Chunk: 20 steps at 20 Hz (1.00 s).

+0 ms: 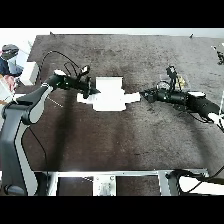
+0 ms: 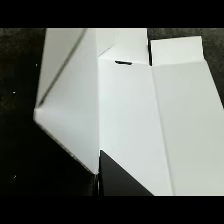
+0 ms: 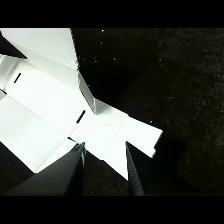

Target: Fold the box and place the chain.

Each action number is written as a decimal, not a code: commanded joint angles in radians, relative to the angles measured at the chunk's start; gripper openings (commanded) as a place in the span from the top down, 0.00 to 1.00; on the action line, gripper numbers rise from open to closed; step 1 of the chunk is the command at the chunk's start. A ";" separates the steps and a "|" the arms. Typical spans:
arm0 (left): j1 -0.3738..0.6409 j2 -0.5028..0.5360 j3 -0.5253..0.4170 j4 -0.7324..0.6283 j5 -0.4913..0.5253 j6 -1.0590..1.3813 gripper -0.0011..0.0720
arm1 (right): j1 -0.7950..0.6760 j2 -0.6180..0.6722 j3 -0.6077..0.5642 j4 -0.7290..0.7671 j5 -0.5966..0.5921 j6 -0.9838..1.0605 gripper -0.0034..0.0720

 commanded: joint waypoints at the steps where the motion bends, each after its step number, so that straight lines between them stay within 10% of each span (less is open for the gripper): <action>1: 0.001 -0.002 -0.011 -0.005 0.015 0.026 0.97 | 0.002 -0.006 0.001 -0.001 0.001 -0.055 0.57; 6: 0.000 -0.012 -0.011 0.004 0.033 0.023 0.97 | 0.058 -0.029 0.001 -0.027 -0.048 -0.216 0.56; 8: 0.001 -0.016 -0.013 0.003 0.040 0.023 0.97 | 0.100 -0.029 0.001 -0.038 -0.097 -0.283 0.29; 20: 0.001 -0.016 -0.013 0.002 0.036 0.023 0.97 | 0.283 -0.119 0.104 -0.259 -0.090 -0.431 0.13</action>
